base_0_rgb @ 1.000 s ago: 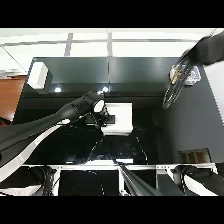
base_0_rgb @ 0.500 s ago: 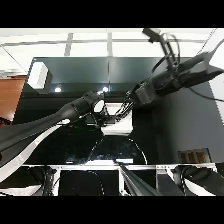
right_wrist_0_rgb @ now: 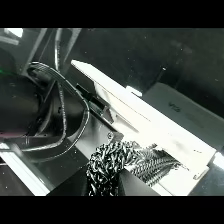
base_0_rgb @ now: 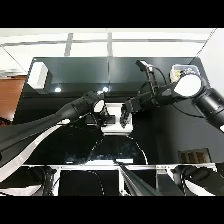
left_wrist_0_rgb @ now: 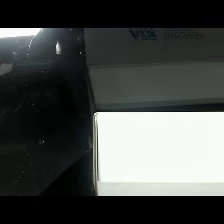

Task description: Fold the box and place the chain.

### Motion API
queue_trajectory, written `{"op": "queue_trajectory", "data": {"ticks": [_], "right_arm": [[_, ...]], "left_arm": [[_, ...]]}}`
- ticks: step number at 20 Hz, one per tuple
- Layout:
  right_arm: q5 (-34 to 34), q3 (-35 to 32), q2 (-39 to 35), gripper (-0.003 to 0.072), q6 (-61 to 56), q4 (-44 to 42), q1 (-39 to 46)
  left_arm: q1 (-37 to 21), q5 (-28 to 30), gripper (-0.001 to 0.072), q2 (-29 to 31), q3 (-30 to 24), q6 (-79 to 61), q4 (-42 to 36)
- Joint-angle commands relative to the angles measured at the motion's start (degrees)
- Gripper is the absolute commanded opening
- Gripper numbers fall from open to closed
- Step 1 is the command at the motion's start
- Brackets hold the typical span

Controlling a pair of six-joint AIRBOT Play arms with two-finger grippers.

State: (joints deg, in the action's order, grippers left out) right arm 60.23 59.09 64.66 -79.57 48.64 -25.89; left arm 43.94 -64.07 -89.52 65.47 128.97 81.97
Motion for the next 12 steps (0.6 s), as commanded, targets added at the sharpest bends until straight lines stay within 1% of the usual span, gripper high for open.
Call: {"op": "queue_trajectory", "data": {"ticks": [1, 2, 5, 8, 10, 12], "right_arm": [[-4.15, -2.03, 0.07, 0.0108, -0.72, -0.76, -1.27], [-4.11, -2.03, 0.07, 0.0293, -0.79, -0.55, -1.29], [-2.08, -2.01, -0.04, 0.0287, -0.79, 2.62, 0.76], [3.85, -2.01, -0.92, 0.0286, -0.79, 7.80, 6.58], [6.60, -2.01, -0.96, 0.0286, -0.74, 7.96, 9.81], [7.43, -2.01, -0.96, 0.0286, 0.09, 8.31, 10.67]], "left_arm": [[0.00, 0.48, 0.0025, 0.02, 0.02, 0.04, 0.00], [0.00, 0.61, 0.0025, 0.02, 0.02, 0.04, 0.00], [0.00, 0.83, 0.0025, 0.02, 0.02, 0.07, -0.02], [0.00, 0.85, 0.0025, 0.00, 0.02, 0.04, 0.00], [0.00, 0.81, 0.0025, -0.09, 0.02, 0.04, 0.00], [0.02, 1.27, 0.0025, -0.07, 0.02, -1.95, -0.22]]}}
